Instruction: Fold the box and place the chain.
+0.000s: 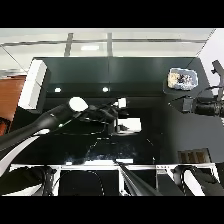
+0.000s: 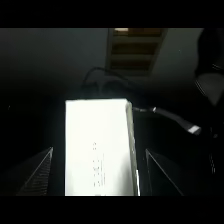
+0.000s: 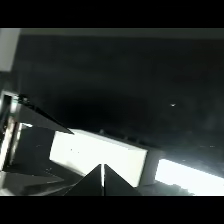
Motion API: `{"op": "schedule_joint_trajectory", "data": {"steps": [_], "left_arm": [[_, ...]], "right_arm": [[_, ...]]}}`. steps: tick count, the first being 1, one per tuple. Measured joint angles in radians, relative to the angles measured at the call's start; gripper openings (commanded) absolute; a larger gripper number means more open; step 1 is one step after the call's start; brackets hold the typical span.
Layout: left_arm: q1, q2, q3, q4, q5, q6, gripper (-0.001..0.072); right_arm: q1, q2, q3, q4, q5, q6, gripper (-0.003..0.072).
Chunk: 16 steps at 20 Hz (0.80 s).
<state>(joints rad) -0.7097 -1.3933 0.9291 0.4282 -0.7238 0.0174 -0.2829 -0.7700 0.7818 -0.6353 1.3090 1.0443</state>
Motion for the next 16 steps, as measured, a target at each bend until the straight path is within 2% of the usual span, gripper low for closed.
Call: {"op": "schedule_joint_trajectory", "data": {"steps": [5,13,16], "left_arm": [[-0.021,-0.091,0.054,-0.026,0.033,-0.019,0.0716],[-0.025,-0.120,0.066,0.018,0.040,-0.098,0.0716],[-0.026,-0.128,0.066,0.033,0.013,-0.118,0.0716]], "right_arm": [[-0.001,0.002,0.000,-0.018,-0.019,0.000,0.0017],[-0.001,0.002,0.000,-0.019,-0.029,0.000,0.0018],[-0.001,0.002,0.000,-0.020,-0.030,0.000,0.0017]]}}
